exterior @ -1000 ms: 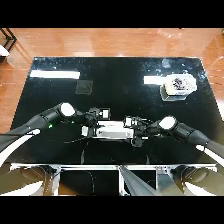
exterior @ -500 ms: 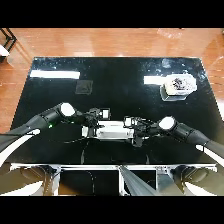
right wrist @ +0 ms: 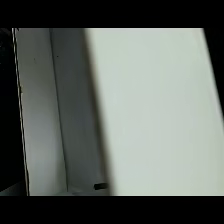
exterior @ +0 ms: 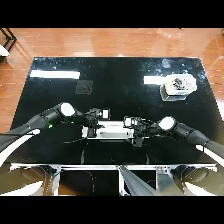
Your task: Fold the box and place the chain.
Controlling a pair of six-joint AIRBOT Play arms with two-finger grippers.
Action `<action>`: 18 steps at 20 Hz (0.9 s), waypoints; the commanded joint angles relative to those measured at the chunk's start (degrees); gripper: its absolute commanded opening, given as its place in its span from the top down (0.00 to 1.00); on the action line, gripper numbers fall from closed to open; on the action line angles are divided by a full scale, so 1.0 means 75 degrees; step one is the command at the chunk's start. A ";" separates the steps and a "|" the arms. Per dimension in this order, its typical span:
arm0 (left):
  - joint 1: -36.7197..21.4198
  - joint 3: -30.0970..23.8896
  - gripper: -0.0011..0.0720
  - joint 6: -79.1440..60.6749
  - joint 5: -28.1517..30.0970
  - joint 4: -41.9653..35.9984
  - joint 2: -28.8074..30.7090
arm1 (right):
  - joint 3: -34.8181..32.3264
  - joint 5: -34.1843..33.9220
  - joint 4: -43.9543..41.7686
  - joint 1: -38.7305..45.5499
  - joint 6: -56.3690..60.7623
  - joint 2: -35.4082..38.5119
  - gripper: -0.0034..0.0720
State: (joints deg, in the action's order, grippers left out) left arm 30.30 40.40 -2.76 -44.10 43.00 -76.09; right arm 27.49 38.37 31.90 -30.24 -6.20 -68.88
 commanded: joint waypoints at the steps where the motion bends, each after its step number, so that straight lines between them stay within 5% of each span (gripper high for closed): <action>1: 0.0003 0.0006 0.95 -0.0006 -0.0012 0.0003 -0.0006 | 0.0006 -0.0023 0.0006 0.0000 0.0029 -0.0003 0.03; 5: 0.0003 0.0006 0.95 -0.0003 -0.0012 0.0000 -0.0006 | 0.0003 -0.0026 0.0009 0.0000 0.0029 -0.0003 0.04; 6: 0.0003 0.0006 0.95 -0.0003 -0.0009 0.0000 -0.0006 | 0.0003 -0.0029 0.0009 0.0000 0.0029 -0.0003 0.21; 7: 0.0003 0.0006 0.95 -0.0006 -0.0009 0.0000 -0.0006 | 0.0003 -0.0032 0.0006 0.0000 0.0035 -0.0003 0.26; 16: 0.0000 0.0015 0.95 -0.0003 -0.0009 0.0000 0.0012 | 0.0006 -0.0035 0.0009 0.0000 0.0035 -0.0003 0.26; 18: -0.0009 0.0015 0.71 -0.0003 0.0006 0.0003 0.0073 | 0.0006 -0.0035 0.0009 0.0000 0.0035 -0.0003 0.26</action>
